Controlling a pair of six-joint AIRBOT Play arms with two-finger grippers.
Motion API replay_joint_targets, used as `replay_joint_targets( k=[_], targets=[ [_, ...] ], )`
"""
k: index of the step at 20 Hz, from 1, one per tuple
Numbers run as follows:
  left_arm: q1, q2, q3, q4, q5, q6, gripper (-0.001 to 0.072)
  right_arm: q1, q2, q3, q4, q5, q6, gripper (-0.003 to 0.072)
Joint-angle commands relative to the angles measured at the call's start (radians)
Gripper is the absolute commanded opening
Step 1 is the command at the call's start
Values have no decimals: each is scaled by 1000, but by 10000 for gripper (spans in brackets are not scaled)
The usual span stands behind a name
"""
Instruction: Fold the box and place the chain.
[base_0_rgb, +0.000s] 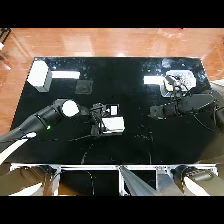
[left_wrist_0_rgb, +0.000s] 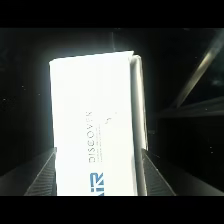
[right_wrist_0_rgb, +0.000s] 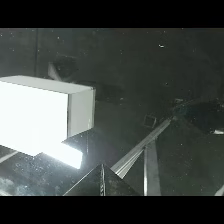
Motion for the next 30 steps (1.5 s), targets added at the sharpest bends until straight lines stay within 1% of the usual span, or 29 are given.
replay_joint_targets(
  k=[1, 4, 20, 26, 30],
  targets=[
    [0, -1, 1, 0, 10, 0, 630, -1, 0, 0, 0, 1, 0, 25],
    [0, -2, 1, 0, 25, 0, 629, -1, 0, 0, 0, 1, 0, 25],
    [0, -2, 1, -23, 18, -84, 629, -1, 0, 0, 0, 2, 0, 25],
    [0, -39, 1, -23, 34, -83, 629, -1, 0, 0, 0, 3, 0, 25],
    [0, -45, 1, -23, 50, -83, 629, -1, 0, 0, 0, 3, 0, 25]
  ],
)
